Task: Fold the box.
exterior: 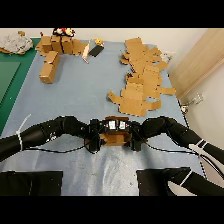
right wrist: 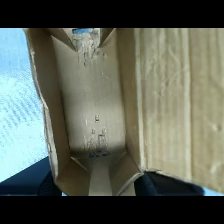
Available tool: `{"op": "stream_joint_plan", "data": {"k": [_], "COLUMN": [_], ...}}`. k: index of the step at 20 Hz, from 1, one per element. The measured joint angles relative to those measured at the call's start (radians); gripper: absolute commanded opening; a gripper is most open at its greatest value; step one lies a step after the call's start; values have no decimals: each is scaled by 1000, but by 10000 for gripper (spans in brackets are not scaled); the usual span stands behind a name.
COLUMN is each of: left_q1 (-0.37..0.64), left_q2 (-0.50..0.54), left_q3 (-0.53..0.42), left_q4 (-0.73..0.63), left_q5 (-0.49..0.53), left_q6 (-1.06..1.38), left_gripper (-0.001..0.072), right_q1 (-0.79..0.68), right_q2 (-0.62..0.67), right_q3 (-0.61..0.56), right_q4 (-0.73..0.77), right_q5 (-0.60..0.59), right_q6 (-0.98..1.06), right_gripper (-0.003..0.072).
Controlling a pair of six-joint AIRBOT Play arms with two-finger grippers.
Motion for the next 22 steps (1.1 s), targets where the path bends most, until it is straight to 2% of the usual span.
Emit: {"op": "stream_joint_plan", "data": {"k": [1,2,3,8,11,17,19,22], "left_q1": [-1,-1,-1,5,28,143,195,237], "left_q2": [0,0,0,32,103,325,371,382], "left_q3": [0,-1,-1,-1,-1,-1,-3,-37], "left_q4": [1,2,7,65,167,462,510,504], "left_q5": [0,-2,-4,-22,-54,-257,-344,-423], "left_q6": [-1,-3,-8,-126,-343,-1054,-1260,-1425], "left_gripper": [401,362,15,12,12,12,12,12], "right_q1": [0,0,0,0,0,0,0,0], "right_q2": [0,0,0,0,0,0,0,0], "right_q3": [0,0,0,0,0,0,0,0], "right_q4": [0,0,0,0,1,0,0,0], "right_q5": [0,0,0,0,0,0,0,0], "right_q6": [0,0,0,0,0,0,0,0], "right_gripper": [530,529,529,530,530,530,529,529]}}
